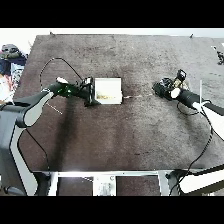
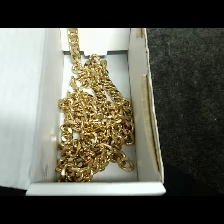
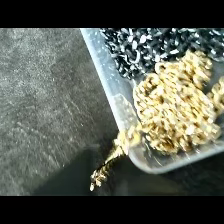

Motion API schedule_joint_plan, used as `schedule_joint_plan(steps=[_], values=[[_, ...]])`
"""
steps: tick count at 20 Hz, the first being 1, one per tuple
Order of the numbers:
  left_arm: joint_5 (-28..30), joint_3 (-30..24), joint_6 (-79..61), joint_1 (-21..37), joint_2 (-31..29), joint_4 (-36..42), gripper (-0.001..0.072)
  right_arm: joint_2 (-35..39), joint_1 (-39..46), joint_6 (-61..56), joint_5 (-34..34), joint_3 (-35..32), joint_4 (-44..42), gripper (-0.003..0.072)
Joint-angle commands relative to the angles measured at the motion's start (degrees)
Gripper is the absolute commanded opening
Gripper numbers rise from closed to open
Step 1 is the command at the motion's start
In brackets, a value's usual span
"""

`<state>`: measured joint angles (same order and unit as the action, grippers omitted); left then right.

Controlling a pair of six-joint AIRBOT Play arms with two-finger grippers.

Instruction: Fold the box and place the chain.

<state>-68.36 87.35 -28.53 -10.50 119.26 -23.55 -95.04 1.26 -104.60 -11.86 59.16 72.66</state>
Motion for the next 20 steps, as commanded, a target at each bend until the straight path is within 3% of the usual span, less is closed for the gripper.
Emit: schedule_joint_plan(steps=[1,5,11,20], values=[[0.0,0.0,0.0,0.0,0.0,0.0,0.0295,-1.1,-0.8,0.0,-1.5,1.6,-2.3,0.001],[0.0,0.0,0.0,0.0,0.0,0.0,0.0295,9.9,-7.0,6.0,-5.0,1.6,-2.4,0.001],[0.0,0.0,0.0,0.0,0.0,0.0,0.0295,26.4,-20.5,7.7,-2.8,2.7,-1.9,0.001],[0.0,0.0,0.0,0.0,0.0,0.0,0.0295,22.6,-34.1,11.0,-0.2,15.5,-1.3,0.001]])
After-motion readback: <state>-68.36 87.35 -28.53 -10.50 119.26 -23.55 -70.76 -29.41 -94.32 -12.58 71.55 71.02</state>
